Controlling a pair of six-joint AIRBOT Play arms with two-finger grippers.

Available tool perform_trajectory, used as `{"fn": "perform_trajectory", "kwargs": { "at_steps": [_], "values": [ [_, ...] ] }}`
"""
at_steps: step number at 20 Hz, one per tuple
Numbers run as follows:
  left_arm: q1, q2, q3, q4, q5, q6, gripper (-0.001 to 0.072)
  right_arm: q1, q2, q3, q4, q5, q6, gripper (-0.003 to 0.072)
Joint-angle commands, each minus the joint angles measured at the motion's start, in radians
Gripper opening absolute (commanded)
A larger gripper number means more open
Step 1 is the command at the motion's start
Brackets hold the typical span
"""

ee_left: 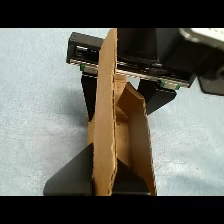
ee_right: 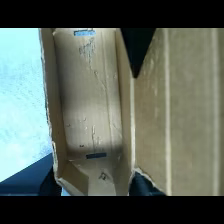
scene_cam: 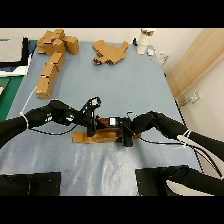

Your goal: Fold the box.

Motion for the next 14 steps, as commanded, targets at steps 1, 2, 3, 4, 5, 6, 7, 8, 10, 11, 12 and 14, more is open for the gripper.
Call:
{"fn": "perform_trajectory", "kwargs": {
  "at_steps": [1, 2, 3, 4, 5, 6, 7, 8, 10, 11, 12, 14],
  "values": [
    [0.000, 0.000, 0.000, 0.000, 0.000, 0.000, 0.0014, 0.001, 0.000, 0.001, 0.001, -0.006, 0.017, 0.0601],
    [0.000, 0.000, 0.000, 0.000, 0.000, 0.000, 0.0014, 0.001, 0.002, 0.001, 0.001, -0.006, 0.021, 0.0600],
    [0.000, 0.000, 0.000, 0.000, 0.000, 0.000, 0.0014, 0.001, 0.006, 0.001, 0.001, -0.007, 0.021, 0.0601],
    [0.000, 0.000, 0.000, 0.000, 0.000, 0.000, 0.0014, 0.001, 0.013, 0.001, 0.001, -0.008, 0.024, 0.0600],
    [0.000, 0.000, 0.000, 0.000, 0.000, 0.000, 0.0014, 0.001, 0.022, 0.001, 0.000, -0.008, 0.046, 0.0601],
    [0.000, 0.000, 0.000, 0.000, 0.000, 0.000, 0.0014, 0.001, 0.032, 0.001, 0.000, -0.009, 0.063, 0.0646],
    [0.000, 0.000, 0.000, 0.000, 0.000, 0.000, 0.0014, 0.000, 0.042, 0.001, 0.000, -0.008, 0.073, 0.0720],
    [0.000, 0.000, 0.000, 0.000, 0.000, 0.000, 0.0014, 0.000, 0.050, 0.001, 0.000, -0.008, 0.082, 0.0720],
    [0.000, 0.000, 0.000, 0.000, 0.000, 0.000, 0.0014, 0.000, 0.050, 0.000, 0.000, -0.008, 0.082, 0.0720],
    [0.000, 0.000, 0.000, 0.000, 0.000, 0.000, 0.0014, 0.000, 0.049, 0.000, 0.000, -0.008, 0.082, 0.0720],
    [0.000, 0.000, 0.000, 0.000, 0.000, 0.000, 0.0013, 0.000, 0.049, 0.000, 0.000, -0.008, 0.082, 0.0720],
    [0.000, 0.000, 0.000, 0.000, 0.000, 0.000, 0.0013, 0.000, 0.049, 0.000, 0.000, -0.008, 0.082, 0.0720]
  ]
}}
